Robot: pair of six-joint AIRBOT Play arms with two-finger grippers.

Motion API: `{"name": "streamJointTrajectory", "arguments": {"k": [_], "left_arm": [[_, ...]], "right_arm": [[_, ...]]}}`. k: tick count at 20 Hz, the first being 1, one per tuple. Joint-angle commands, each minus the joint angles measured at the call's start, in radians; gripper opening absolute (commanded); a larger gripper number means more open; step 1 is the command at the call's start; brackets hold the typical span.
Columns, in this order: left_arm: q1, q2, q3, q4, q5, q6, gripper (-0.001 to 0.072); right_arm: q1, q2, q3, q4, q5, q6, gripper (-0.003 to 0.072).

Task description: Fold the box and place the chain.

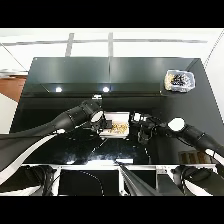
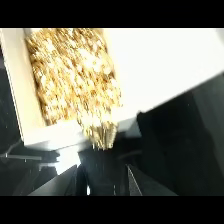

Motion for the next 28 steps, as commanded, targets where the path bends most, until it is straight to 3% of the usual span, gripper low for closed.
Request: {"name": "streamJointTrajectory", "arguments": {"k": [1,14,15,16,20,22,28], "left_arm": [[0.000,0.000,0.001,0.000,0.000,0.000,0.0032],[0.000,0.000,0.001,0.000,0.000,0.000,0.0033],[0.000,0.000,0.001,0.000,0.000,0.000,0.0032],[0.000,0.000,0.001,0.000,0.000,0.000,0.0033],[0.000,0.000,0.001,0.000,0.000,0.000,0.0033],[0.000,0.000,0.001,0.000,0.000,0.000,0.0033],[0.000,0.000,0.001,0.000,0.000,0.000,0.0032]], "right_arm": [[0.002,-0.042,-0.001,0.140,0.000,-0.167,0.0367],[0.002,-0.065,0.020,0.153,0.015,-0.231,0.0364],[0.002,-0.065,0.020,0.153,0.015,-0.231,0.0344],[0.002,-0.065,0.020,0.153,0.015,-0.231,0.0195],[0.002,-0.065,0.020,0.153,0.015,-0.231,0.0181],[0.002,-0.065,0.020,0.153,0.015,-0.231,0.0047],[0.001,-0.047,0.020,0.107,0.014,-0.139,0.0047]]}}
